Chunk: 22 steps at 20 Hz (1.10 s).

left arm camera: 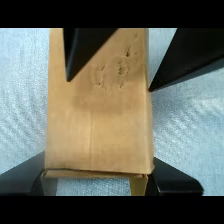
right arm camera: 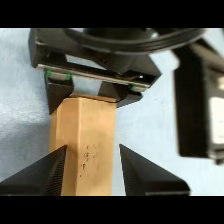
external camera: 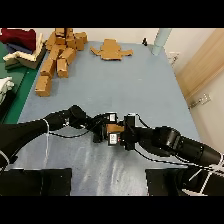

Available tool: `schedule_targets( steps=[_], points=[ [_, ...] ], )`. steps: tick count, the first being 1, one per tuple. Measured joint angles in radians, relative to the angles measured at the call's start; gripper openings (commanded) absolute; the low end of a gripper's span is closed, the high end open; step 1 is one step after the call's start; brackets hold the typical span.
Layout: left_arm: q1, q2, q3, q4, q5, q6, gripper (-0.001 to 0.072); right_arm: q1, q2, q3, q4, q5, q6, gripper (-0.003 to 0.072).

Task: Fold the box.

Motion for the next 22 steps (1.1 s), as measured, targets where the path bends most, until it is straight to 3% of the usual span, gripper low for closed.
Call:
schedule_targets(
  steps=[2,6,7,8,22],
  points=[
    [0.0,0.0,0.0,0.0,0.0,0.0,0.04,0.0,0.009,0.002,-0.011,0.009,0.001,0.0364],
    [0.0,0.0,0.0,0.0,0.0,0.0,0.04,-0.017,0.015,0.002,-0.03,0.025,0.006,0.0353],
    [0.0,0.0,0.0,0.0,0.0,0.0,0.0401,-0.022,0.016,0.002,-0.034,0.028,0.006,0.0282],
    [0.0,0.0,0.0,0.0,0.0,0.0,0.04,-0.025,0.016,0.002,-0.034,0.031,0.006,0.0268],
    [0.0,0.0,0.0,0.0,0.0,0.0,0.0401,-0.006,-0.018,0.002,0.072,-0.005,0.006,0.026]
  ],
)
